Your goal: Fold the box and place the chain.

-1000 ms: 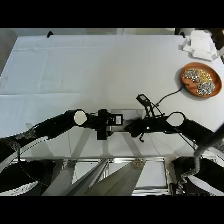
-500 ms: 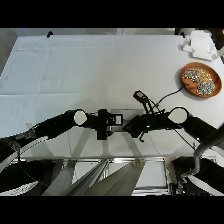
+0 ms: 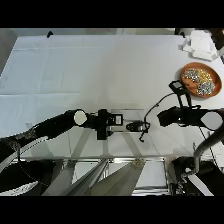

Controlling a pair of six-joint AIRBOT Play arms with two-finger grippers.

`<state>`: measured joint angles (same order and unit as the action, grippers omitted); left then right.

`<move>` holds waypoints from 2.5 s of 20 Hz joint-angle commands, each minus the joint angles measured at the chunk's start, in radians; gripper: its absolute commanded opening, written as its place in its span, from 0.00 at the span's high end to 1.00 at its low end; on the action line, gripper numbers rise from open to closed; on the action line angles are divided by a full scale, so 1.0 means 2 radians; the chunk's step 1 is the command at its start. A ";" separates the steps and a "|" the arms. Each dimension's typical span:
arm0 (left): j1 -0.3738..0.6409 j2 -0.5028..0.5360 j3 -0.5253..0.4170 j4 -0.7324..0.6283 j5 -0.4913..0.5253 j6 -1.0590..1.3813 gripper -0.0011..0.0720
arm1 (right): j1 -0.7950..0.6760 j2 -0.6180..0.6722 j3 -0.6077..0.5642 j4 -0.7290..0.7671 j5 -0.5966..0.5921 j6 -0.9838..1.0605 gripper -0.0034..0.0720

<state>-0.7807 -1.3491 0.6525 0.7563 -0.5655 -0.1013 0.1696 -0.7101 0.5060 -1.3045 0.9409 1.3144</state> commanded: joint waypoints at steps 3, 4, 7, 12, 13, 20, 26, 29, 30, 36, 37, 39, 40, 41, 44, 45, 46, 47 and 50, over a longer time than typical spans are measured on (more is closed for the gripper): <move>0.000 0.000 0.000 0.000 0.000 0.000 0.51 | -0.042 -0.100 0.010 -0.068 -0.085 0.037 0.33; 0.000 0.000 0.000 0.000 0.000 0.000 0.51 | -0.042 -0.138 0.025 -0.068 -0.084 0.037 0.32; 0.000 0.000 0.000 0.000 0.000 0.000 0.51 | -0.042 -0.233 0.089 -0.067 -0.072 0.038 0.32; 0.000 0.000 0.000 0.000 0.000 0.000 0.51 | -0.021 -0.293 0.148 -0.066 -0.070 0.038 0.35; 0.000 0.000 0.000 0.000 0.000 0.000 0.51 | -0.017 -0.300 0.149 -0.066 -0.071 0.038 0.35; 0.000 0.000 0.000 0.000 0.000 0.000 0.51 | -0.013 -0.328 0.149 -0.068 -0.034 0.060 0.44; 0.000 0.000 0.000 0.000 0.000 0.000 0.51 | -0.013 -0.327 0.149 -0.068 -0.034 0.060 0.84; 0.000 0.000 0.000 0.000 0.000 0.000 0.51 | -0.006 -0.321 0.149 -0.068 -0.027 0.059 0.93; 0.000 0.000 0.000 0.000 0.000 0.000 0.51 | 0.001 -0.313 0.149 -0.068 -0.023 0.058 0.93; 0.000 0.000 0.000 0.000 0.000 0.000 0.51 | 0.056 -0.180 0.149 -0.068 0.034 0.049 0.93; 0.000 0.000 0.000 0.000 0.000 0.000 0.51 | 0.063 -0.151 0.149 -0.068 0.050 0.047 0.93; 0.000 0.000 0.000 0.000 0.000 0.000 0.51 | 0.076 -0.091 0.149 -0.068 0.078 0.047 0.93; 0.000 0.000 0.000 0.000 0.000 0.000 0.51 | 0.080 -0.061 0.149 -0.067 0.088 0.047 0.93; 0.000 0.000 0.000 0.000 0.000 0.000 0.51 | 0.083 -0.034 0.149 -0.066 0.092 0.047 0.93; 0.000 0.000 0.000 0.000 0.000 0.000 0.51 | 0.084 0.042 0.149 -0.034 0.096 0.045 0.93; 0.000 0.000 0.000 0.000 0.000 0.000 0.51 | 0.084 0.062 0.149 -0.021 0.099 0.045 0.93; 0.000 0.000 0.000 0.000 0.000 0.000 0.51 | 0.084 0.082 0.149 -0.004 0.101 0.045 0.93; 0.000 0.000 0.000 0.000 0.000 0.000 0.51 | 0.084 0.098 0.149 0.011 0.101 0.045 0.93; 0.000 0.000 0.000 0.000 0.000 0.000 0.51 | 0.084 0.130 0.149 0.069 0.099 0.030 0.93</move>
<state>-0.7807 -1.3491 0.6525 0.7563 -0.5659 -0.1013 0.3355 -0.5282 0.8032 -1.2835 1.1347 1.3945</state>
